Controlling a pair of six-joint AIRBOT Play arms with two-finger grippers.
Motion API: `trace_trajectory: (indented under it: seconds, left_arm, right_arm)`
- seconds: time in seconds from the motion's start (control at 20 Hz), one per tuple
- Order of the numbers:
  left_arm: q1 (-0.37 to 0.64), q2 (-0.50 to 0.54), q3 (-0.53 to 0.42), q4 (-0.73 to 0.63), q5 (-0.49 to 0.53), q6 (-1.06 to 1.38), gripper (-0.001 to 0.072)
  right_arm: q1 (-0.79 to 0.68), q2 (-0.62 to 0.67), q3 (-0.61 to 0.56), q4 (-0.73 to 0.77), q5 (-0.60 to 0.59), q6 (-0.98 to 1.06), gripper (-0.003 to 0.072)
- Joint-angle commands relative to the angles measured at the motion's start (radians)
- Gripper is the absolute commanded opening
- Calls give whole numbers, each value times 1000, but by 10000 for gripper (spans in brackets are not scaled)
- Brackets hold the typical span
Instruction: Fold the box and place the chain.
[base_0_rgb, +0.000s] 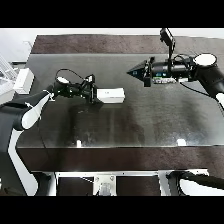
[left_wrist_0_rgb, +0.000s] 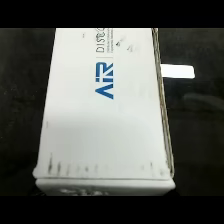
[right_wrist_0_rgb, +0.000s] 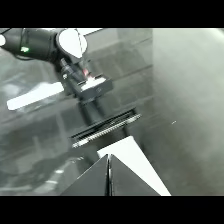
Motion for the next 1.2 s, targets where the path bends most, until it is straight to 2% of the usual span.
trace_trajectory:
  seconds: [0.0,0.25,0.45,0.6,0.8,1.0,1.15]
  left_arm:
    - [1,9,0,-5,-10,-49,33]
    - [25,104,0,-2,38,-198,17]
    - [118,220,-1,-1,161,-337,16]
    - [226,288,-5,-1,304,-463,16]
    - [356,299,-18,5,504,-563,16]
    - [382,295,-87,2,742,-583,17]
    - [384,251,-106,3,833,-618,17]
  right_arm:
    - [-5,21,-67,4,-2,36,-1]
    - [-6,46,-69,20,-16,76,-1]
    - [-7,60,-69,22,-25,121,-1]
    - [-7,60,-69,22,-26,133,-1]
    - [-7,60,-70,22,-25,134,0]
    - [-5,60,-70,23,-25,134,-1]
    - [-5,60,-70,34,-25,134,-1]
